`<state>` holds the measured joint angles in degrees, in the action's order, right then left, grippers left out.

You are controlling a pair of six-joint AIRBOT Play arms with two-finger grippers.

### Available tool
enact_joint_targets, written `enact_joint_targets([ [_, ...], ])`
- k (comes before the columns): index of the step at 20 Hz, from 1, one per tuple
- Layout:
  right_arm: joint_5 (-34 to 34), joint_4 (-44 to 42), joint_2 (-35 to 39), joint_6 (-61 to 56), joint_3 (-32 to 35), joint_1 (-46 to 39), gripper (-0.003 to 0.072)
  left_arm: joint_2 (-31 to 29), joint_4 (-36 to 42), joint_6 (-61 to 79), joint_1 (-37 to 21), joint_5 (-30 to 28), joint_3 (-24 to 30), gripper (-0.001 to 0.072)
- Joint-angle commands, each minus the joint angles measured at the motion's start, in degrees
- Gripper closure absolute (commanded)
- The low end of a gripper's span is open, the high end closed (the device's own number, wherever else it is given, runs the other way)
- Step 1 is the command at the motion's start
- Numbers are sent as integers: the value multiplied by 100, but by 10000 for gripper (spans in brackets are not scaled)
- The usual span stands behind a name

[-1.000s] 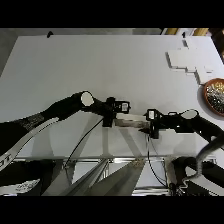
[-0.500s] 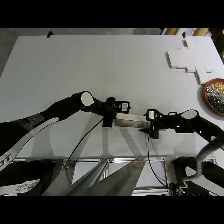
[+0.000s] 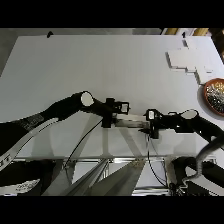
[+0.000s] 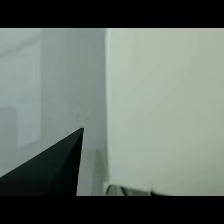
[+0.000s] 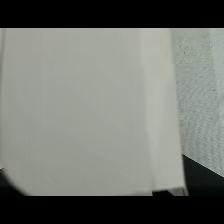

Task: Fold the box and place the chain.

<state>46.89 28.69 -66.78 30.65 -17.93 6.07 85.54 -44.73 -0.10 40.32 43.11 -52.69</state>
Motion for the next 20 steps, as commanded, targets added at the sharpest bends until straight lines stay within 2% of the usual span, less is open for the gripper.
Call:
enact_joint_targets([
  [1, 13, -4, -2, -15, 2, 0, 280, -146, -9, -50, -52, 17, -7, 220],
  [2, 9, -4, -2, -15, 2, 0, 280, -210, -44, -155, -81, 50, -7, 195],
  [4, 22, -4, -2, -15, 2, 0, 280, -411, -374, -474, -173, 212, -7, 196],
  [5, 22, -4, -2, -15, 2, 0, 280, -540, -654, -708, -216, 363, -7, 203],
  [6, 24, -4, -2, -15, 2, 0, 280, -684, -944, -988, -223, 516, -7, 247],
  [7, 24, -4, -2, -15, 2, 0, 280, -855, -1344, -1340, -219, 745, -7, 383],
  [9, 24, -4, -2, -15, 2, 0, 280, -1167, -1781, -1561, -199, 1377, -7, 709],
  [11, 26, -4, -2, -15, 2, 0, 280, -1392, -1661, -1572, -186, 1759, -7, 706],
  [12, 24, -4, -2, -15, 2, 0, 280, -1453, -1543, -1580, -136, 1751, -7, 706],
  [15, 24, -4, -2, -15, 2, 0, 280, -1462, -1032, -1580, 229, 1235, -7, 706],
  [18, 24, -4, -2, -15, 2, 0, 280, -1390, -555, -1508, 761, -188, -7, 702],
  [20, 24, -4, -2, -15, 2, 0, 280, -1119, -308, -1506, 896, -1154, -9, 703],
])
